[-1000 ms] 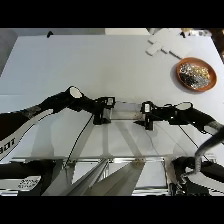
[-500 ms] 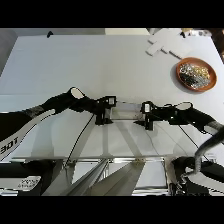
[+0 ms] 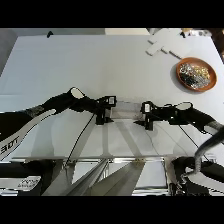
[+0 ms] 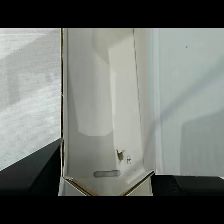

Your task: Fold the box and place the chain.

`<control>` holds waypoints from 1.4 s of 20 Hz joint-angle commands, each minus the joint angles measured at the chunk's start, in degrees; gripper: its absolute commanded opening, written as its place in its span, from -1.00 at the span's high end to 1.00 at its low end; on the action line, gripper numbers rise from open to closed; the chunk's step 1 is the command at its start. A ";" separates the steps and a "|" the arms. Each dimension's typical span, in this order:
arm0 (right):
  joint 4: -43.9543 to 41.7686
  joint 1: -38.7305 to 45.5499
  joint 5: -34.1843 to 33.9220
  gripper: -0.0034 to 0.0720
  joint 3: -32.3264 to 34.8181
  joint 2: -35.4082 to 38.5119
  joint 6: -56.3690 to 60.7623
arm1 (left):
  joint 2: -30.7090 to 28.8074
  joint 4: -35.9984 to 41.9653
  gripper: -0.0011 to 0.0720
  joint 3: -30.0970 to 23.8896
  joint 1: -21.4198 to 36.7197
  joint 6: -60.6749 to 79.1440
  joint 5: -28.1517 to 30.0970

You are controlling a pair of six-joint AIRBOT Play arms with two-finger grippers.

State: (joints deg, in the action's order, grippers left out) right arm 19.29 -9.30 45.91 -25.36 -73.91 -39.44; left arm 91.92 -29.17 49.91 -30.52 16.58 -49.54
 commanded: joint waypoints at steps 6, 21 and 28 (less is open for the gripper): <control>-0.02 -0.02 -0.02 -0.37 0.02 0.00 -0.02 | 0.02 0.00 0.08 -0.02 -0.04 -0.07 -0.17; 0.42 0.02 0.00 -0.12 0.02 0.00 0.61 | 0.02 0.00 0.08 -0.02 -0.04 -0.07 -0.17; 0.68 0.02 0.79 -0.54 0.02 2.32 2.19 | 0.02 0.00 0.08 -0.02 -0.04 -0.07 -0.17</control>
